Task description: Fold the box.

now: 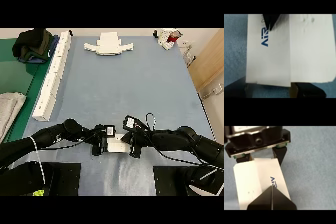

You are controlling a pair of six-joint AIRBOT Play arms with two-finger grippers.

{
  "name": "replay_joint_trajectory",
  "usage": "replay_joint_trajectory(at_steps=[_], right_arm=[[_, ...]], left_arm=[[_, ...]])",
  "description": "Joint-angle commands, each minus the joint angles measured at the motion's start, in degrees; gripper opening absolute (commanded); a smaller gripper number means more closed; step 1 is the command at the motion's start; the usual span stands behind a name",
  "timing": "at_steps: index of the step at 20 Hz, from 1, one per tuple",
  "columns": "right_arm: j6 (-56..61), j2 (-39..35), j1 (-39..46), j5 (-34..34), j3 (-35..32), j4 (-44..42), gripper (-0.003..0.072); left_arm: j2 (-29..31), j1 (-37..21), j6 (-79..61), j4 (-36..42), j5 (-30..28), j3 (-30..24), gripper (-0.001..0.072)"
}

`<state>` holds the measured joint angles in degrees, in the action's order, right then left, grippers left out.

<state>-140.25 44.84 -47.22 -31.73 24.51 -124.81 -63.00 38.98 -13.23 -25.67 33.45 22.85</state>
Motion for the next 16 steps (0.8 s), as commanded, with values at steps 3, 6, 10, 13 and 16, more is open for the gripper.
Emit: replay_joint_trajectory(at_steps=[3,6,10,13,16], right_arm=[[-7.0,-3.8,-1.1,-1.4,-0.5,2.1,0.0442],[-10.3,-4.3,-1.1,-5.7,-0.5,4.1,0.047],[-14.9,-1.3,-1.1,-5.6,-0.5,5.4,0.0597],[-16.7,-0.1,-1.5,-5.2,-0.5,5.3,0.0597],[-16.7,-0.2,-3.2,-3.0,-0.5,8.6,0.0586]], left_arm=[[0.0,0.0,0.0,0.0,0.0,0.0,0.0446],[0.0,0.0,0.0,0.0,0.0,0.0,0.0446],[0.0,0.0,0.0,0.0,0.0,0.0,0.0446],[0.0,0.0,0.0,0.0,0.0,0.0,0.0446],[0.0,0.0,0.0,0.0,0.0,0.0,0.0446]])
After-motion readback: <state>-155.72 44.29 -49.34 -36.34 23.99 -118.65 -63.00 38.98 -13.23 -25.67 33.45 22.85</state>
